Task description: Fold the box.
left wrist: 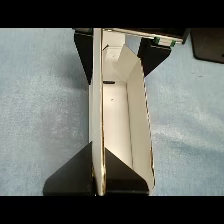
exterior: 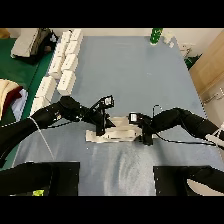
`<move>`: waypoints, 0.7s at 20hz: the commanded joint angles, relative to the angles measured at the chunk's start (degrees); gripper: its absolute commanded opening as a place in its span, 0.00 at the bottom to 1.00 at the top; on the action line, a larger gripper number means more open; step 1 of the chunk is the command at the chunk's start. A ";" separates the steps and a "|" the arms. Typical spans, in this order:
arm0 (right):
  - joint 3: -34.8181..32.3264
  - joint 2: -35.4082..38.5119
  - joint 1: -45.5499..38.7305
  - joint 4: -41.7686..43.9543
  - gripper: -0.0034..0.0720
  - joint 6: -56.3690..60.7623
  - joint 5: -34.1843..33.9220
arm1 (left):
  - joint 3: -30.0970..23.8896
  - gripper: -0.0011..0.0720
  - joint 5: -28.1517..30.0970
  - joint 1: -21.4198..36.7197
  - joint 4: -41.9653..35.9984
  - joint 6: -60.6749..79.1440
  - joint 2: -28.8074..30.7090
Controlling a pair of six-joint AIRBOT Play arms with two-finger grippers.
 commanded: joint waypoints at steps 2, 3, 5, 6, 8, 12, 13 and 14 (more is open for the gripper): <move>0.15 0.37 0.35 0.26 0.72 0.09 1.38 | 0.04 0.03 -0.13 -0.02 0.04 0.07 -0.02; 0.13 0.39 0.35 0.28 0.72 0.09 0.92 | 0.04 0.03 -0.13 0.00 0.04 0.07 -0.02; 0.13 0.37 0.35 0.26 0.72 0.09 -1.18 | 0.07 0.03 -0.13 0.00 0.04 0.07 -0.02; 0.02 0.37 0.33 0.24 0.72 0.09 -1.62 | 0.04 0.03 -0.13 0.00 0.04 0.07 -0.02; 0.00 0.35 0.33 0.22 0.72 0.09 -1.38 | 0.07 0.03 -0.13 0.00 0.04 0.07 -0.02; 0.00 0.07 0.20 0.15 0.86 0.09 -1.27 | 0.07 0.03 -0.13 0.00 0.04 0.07 -0.02; 0.00 0.07 0.20 0.17 0.86 0.09 -1.16 | 0.07 0.03 -0.13 0.00 0.04 0.07 -0.02; 0.00 0.07 0.20 0.17 0.86 0.09 -1.16 | 0.07 0.03 -0.13 0.00 0.04 0.07 -0.02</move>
